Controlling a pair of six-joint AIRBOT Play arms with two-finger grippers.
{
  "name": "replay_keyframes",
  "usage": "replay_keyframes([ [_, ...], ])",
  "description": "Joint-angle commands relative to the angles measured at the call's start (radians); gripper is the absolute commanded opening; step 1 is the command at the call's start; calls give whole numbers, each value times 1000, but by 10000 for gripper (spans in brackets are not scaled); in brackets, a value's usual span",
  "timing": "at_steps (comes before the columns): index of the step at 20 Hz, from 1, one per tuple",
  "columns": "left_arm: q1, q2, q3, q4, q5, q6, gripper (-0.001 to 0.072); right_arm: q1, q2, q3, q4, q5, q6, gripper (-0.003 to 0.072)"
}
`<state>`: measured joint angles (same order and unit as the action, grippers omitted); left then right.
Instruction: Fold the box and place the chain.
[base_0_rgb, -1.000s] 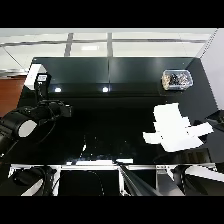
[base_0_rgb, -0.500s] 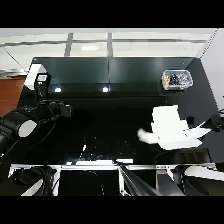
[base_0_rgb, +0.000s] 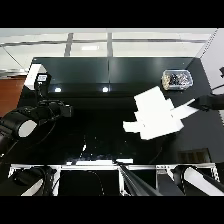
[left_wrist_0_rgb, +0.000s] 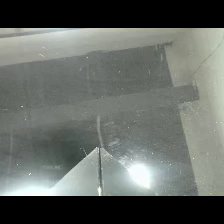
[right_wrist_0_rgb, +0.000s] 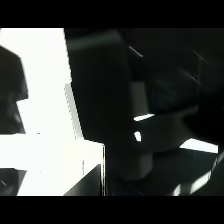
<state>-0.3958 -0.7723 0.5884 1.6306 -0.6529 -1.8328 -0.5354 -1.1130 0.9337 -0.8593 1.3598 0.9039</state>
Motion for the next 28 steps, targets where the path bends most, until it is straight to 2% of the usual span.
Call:
replay_keyframes([
  [1,0,0,-1,-23,0,0,26,160,184,-146,110,-224,120,16],
  [4,0,-14,-1,-44,3,0,26,380,340,-393,214,-503,216,16],
  [6,-1,-35,-1,-55,11,0,26,559,384,-529,255,-702,280,15],
  [9,-2,-82,-1,-90,49,0,26,800,383,-659,261,-977,379,15],
  [11,-2,-122,-1,-129,73,0,26,892,383,-701,261,-1064,409,16],
  [13,5,-167,13,-158,79,0,28,928,383,-712,257,-1073,409,16],
  [14,19,-198,41,-186,47,1,74,930,383,-712,257,-1069,409,15],
  [15,50,-239,86,-237,-5,16,334,930,383,-712,257,-1070,409,15],
  [16,88,-284,136,-325,-64,83,539,930,383,-712,257,-1073,409,16],
  [17,138,-339,191,-471,-135,211,576,930,383,-712,257,-1076,409,16],
  [18,188,-392,235,-639,-201,342,579,930,383,-712,257,-1075,409,15],
  [19,242,-454,270,-842,-278,494,611,930,383,-712,257,-1075,409,16],
  [20,289,-521,294,-1033,-367,639,693,930,383,-712,257,-1076,409,16],
  [22,342,-640,316,-1271,-508,858,697,930,383,-712,257,-1075,409,16],
  [23,343,-687,327,-1301,-537,921,705,930,383,-712,257,-1072,409,16],
  [28,264,-883,451,-1219,-536,956,705,930,383,-712,256,-1069,409,16],
])
